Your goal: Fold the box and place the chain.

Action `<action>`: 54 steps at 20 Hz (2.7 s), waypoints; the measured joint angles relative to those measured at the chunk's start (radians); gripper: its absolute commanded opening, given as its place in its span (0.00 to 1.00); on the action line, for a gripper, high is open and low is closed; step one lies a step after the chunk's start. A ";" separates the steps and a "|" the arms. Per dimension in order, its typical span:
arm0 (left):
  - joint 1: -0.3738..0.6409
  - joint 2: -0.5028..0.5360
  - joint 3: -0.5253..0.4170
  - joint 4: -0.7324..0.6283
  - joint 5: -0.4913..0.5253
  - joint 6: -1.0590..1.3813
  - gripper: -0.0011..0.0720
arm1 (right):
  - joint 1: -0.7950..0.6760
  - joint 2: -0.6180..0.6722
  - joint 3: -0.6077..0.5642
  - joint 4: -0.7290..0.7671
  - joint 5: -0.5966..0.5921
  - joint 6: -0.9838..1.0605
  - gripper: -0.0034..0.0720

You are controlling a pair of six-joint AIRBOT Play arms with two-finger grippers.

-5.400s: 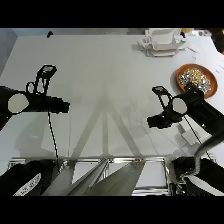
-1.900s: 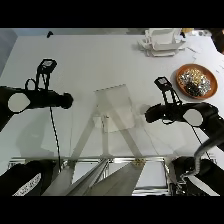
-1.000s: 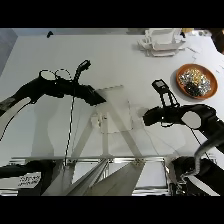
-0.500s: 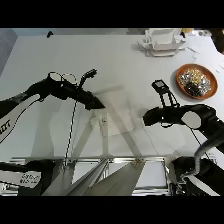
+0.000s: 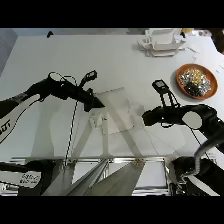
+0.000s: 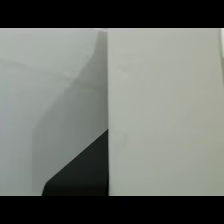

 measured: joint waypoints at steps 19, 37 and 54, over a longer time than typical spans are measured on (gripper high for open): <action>-0.221 0.056 0.000 0.084 0.249 0.146 0.02 | 0.000 0.178 0.056 -0.103 0.078 0.000 0.65; -0.225 0.036 0.000 0.110 0.309 0.151 0.02 | 0.000 0.127 0.056 -0.113 0.036 -0.012 0.63; -0.225 0.011 0.002 0.106 0.297 0.181 0.03 | 0.000 0.121 0.056 -0.106 0.035 -0.012 0.58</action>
